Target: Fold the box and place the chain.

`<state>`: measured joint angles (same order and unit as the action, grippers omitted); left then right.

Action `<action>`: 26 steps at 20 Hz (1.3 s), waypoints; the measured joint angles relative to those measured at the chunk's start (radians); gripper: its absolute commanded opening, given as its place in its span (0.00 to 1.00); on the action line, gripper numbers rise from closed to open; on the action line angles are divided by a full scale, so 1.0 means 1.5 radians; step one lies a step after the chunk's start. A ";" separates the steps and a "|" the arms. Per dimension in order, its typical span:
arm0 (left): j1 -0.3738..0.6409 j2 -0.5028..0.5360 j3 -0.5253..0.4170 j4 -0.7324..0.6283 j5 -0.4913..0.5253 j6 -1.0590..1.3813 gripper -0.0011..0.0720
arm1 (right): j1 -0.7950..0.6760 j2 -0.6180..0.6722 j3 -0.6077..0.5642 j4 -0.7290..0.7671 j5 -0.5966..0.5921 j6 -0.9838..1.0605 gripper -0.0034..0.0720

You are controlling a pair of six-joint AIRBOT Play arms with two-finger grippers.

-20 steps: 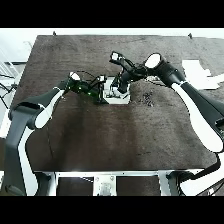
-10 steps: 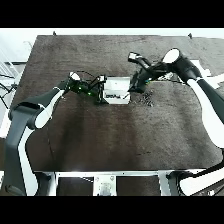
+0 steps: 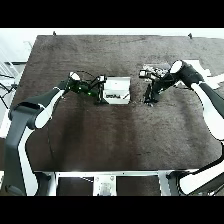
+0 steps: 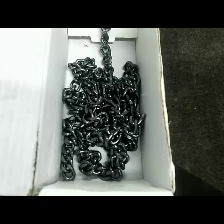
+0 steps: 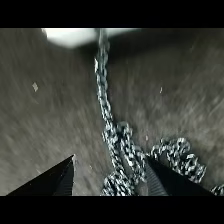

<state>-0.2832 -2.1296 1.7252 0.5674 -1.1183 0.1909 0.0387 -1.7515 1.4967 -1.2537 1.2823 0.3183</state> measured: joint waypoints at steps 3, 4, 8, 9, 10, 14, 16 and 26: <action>0.000 0.000 0.000 0.000 0.000 0.000 0.87 | 0.003 -0.006 -0.016 -0.031 -0.033 -0.005 0.73; 0.000 0.000 0.000 0.000 0.000 0.000 0.87 | 0.004 -0.008 -0.019 -0.037 -0.042 -0.010 0.73; 0.000 0.000 0.000 0.000 0.000 0.000 0.87 | 0.018 -0.010 -0.025 -0.042 -0.065 -0.030 0.73; 0.000 0.000 0.000 0.000 0.000 0.000 0.87 | 0.022 -0.011 -0.026 -0.041 -0.072 -0.034 0.72; 0.000 0.000 0.000 0.000 0.000 0.000 0.87 | 0.026 -0.012 -0.027 -0.039 -0.077 -0.038 0.72; 0.000 0.000 0.000 0.000 0.001 0.000 0.87 | 0.038 -0.020 -0.029 -0.031 -0.089 -0.043 0.50; 0.000 0.000 0.000 0.000 0.001 0.000 0.87 | 0.042 -0.026 -0.031 -0.028 -0.091 -0.045 0.50; 0.000 0.000 0.000 0.000 0.001 0.000 0.87 | 0.044 0.008 -0.003 0.007 -0.063 -0.014 0.05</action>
<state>-0.2832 -2.1296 1.7252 0.5674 -1.1172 0.1909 0.1047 -1.7401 1.4918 -1.2434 1.1881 0.2974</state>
